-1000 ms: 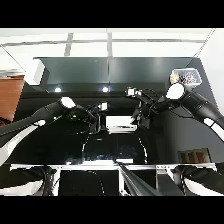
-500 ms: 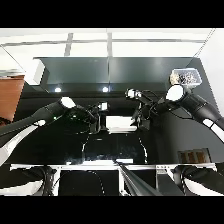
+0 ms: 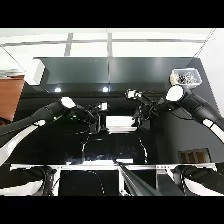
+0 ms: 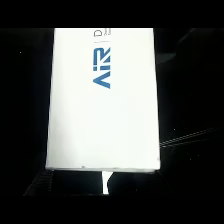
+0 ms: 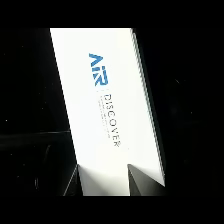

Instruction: Fold the box and place the chain.

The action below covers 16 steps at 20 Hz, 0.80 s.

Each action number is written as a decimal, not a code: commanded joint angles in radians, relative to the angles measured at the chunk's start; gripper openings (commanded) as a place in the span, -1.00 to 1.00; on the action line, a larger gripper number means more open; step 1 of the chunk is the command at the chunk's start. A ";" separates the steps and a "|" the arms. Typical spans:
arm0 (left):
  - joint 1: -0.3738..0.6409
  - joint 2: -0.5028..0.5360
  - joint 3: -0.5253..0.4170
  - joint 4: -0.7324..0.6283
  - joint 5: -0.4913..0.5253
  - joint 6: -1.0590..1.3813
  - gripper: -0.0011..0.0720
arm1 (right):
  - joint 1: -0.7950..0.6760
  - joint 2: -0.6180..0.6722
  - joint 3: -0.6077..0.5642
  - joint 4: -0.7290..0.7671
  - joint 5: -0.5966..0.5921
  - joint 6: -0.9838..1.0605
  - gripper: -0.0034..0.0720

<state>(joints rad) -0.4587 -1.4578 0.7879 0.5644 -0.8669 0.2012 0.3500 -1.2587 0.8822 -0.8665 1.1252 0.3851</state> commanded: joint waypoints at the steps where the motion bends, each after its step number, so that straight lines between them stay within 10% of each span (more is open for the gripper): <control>1: 0.001 -0.001 0.001 0.000 0.002 0.000 0.12 | 0.001 0.000 -0.011 0.003 -0.007 0.007 0.09; 9: 0.001 -0.001 0.001 0.000 -0.002 0.000 0.12 | -0.098 0.074 -0.009 0.010 0.184 0.338 0.09; 12: 0.001 -0.001 0.001 0.000 -0.003 0.000 0.12 | -0.173 0.076 -0.049 0.106 0.251 0.453 -0.83; 16: 0.001 -0.001 0.001 0.000 -0.002 0.000 0.12 | -0.175 0.074 -0.194 0.473 0.146 0.452 -0.88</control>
<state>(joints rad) -0.4587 -1.4582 0.7879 0.5644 -0.8673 0.2008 0.1894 -1.1873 0.7670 -0.6418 1.3144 0.7910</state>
